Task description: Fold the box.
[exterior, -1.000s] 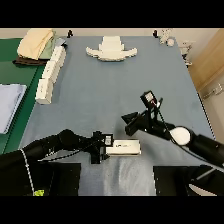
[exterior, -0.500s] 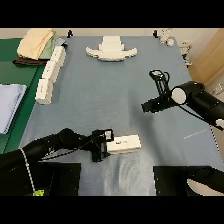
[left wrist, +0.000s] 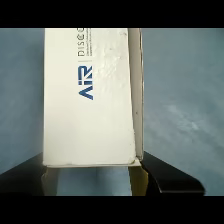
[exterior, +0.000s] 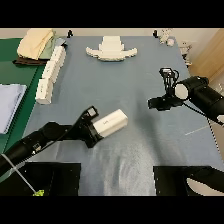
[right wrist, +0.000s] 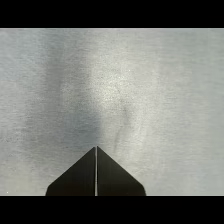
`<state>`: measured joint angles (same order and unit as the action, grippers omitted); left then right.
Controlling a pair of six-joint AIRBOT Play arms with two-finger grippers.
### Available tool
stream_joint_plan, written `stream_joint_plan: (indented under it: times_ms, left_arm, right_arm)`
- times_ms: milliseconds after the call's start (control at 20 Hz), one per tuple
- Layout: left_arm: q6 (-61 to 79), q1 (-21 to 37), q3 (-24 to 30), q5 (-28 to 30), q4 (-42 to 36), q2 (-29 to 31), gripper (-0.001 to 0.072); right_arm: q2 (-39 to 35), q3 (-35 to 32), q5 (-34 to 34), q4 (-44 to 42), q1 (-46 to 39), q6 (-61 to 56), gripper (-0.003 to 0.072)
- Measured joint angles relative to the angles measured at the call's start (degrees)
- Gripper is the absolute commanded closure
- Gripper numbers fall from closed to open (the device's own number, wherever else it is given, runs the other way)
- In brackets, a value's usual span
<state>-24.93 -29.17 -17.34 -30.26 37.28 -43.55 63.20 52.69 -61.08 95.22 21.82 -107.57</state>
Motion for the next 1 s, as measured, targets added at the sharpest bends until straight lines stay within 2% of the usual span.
stream_joint_plan:
  times_ms: [200,350,500,700,1000]
  left_arm:
    - [-18.6,16.9,-0.2,-7.6,16.3,7.9,0.0197]
    - [-24.5,30.0,-0.2,-12.7,21.7,12.2,0.0198]
    - [-26.8,40.3,-0.2,-15.8,24.0,14.1,0.0197]
    - [-27.3,49.7,-0.2,-17.5,25.3,15.0,0.0197]
    - [-27.2,57.3,-0.2,-22.1,26.7,16.3,0.0197]
  right_arm:
    - [0.0,0.0,-0.2,0.4,0.0,-0.4,0.0668]
    - [0.0,0.0,0.2,0.5,0.0,-0.5,0.0668]
    - [0.0,0.0,1.2,0.6,0.0,-0.6,0.0668]
    - [0.0,0.0,2.2,0.6,0.0,-0.6,0.0668]
    - [0.0,0.0,3.9,0.6,0.0,-0.6,0.0668]
